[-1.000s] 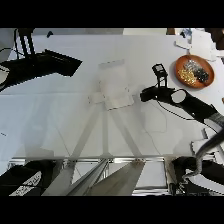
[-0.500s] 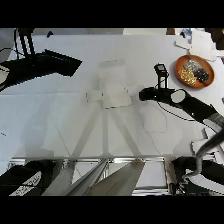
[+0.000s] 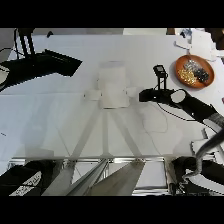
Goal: Fold the box and place the chain.
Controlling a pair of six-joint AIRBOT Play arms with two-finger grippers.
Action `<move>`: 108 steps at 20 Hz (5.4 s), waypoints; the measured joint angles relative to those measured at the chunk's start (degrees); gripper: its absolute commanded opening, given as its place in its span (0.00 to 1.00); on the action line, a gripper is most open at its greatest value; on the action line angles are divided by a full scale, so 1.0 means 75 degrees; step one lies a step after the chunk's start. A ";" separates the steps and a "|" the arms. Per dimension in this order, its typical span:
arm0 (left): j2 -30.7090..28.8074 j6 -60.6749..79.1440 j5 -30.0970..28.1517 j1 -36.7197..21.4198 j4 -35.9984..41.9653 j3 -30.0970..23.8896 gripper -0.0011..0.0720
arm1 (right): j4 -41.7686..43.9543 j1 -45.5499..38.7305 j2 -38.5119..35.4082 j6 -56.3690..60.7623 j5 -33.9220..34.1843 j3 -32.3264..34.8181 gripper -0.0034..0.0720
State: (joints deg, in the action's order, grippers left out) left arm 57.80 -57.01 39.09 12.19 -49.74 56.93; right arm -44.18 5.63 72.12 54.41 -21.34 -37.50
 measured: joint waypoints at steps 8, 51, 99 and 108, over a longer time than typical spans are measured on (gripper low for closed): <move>0.0000 0.0000 0.0006 0.0003 0.0003 0.0000 0.97 | 0.0000 0.0000 0.0000 0.0000 -0.0035 0.0000 0.06; 0.7571 0.1259 0.4258 0.0093 0.0822 0.5837 0.68 | 0.0000 0.0000 0.0000 -0.0006 -0.0035 0.0000 0.06; 0.7595 0.3806 0.5791 0.0434 0.1378 0.5852 0.02 | 0.0006 0.0003 -0.0189 -0.0044 -0.0236 -0.0017 0.56; 0.6959 0.3620 0.5896 0.0356 0.0551 0.5852 0.01 | -0.0446 -0.0545 -0.2162 -0.0032 -0.0440 -0.0029 0.44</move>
State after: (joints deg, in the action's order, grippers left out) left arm 110.00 -29.87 83.31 14.85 -45.60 100.82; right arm -47.53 1.54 55.90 54.17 -24.64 -37.71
